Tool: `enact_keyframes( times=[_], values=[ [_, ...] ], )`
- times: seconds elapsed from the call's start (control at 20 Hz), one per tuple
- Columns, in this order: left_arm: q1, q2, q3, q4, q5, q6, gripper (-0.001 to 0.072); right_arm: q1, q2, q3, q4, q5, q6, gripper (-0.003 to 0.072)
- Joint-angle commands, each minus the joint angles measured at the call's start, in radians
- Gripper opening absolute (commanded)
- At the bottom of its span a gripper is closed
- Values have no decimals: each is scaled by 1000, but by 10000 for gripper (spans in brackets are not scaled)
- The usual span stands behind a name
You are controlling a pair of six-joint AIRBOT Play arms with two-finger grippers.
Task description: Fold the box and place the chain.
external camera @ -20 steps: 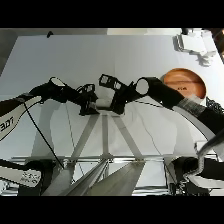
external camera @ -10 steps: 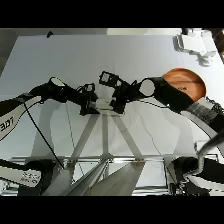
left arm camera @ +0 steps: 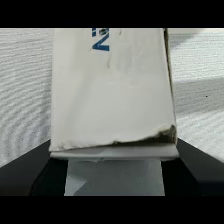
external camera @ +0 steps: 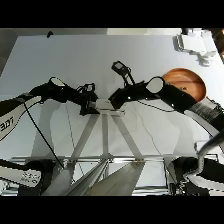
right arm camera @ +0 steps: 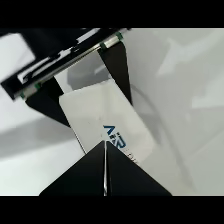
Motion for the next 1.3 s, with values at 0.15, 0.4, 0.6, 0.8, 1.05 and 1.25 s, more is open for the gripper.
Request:
enact_keyframes(
  times=[0.15,0.4,0.6,0.8,1.05,1.25],
  values=[
    [0,0,0,0,1,0,438,2,-37,-145,173,-72,11,9],
    [0,0,0,0,0,0,438,2,-51,-145,174,-68,10,9],
    [0,0,0,0,0,0,438,2,-50,-145,174,-66,11,10],
    [0,0,0,0,0,0,438,-7,35,-144,174,-66,10,10],
    [0,0,0,0,0,0,438,-117,272,-144,127,-47,11,10],
    [0,0,0,0,0,0,438,-256,470,-144,-65,103,48,11]
  ],
)
